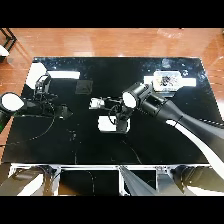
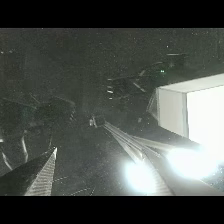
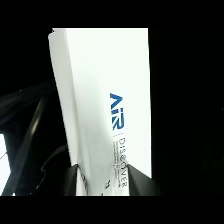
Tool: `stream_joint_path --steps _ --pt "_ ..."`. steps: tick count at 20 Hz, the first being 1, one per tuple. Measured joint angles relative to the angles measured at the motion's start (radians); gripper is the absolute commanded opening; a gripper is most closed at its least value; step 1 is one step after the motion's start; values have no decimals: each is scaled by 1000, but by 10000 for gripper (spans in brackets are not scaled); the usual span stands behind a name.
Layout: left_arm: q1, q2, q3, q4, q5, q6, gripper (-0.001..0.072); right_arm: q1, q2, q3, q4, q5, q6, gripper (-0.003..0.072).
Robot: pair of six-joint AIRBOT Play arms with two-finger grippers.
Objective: Fold the box and place the chain.
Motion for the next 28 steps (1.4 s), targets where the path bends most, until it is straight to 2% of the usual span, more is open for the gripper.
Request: stream_joint_path --steps 25,27,28 --pt "0 0 0 0 0 0 639 0 5 11 -34 2 56 247" --pt "0 0 0 0 0 0 639 0 4 10 -31 2 57 314" --pt "0 0 0 0 0 0 639 0 3 8 -30 0 60 314"
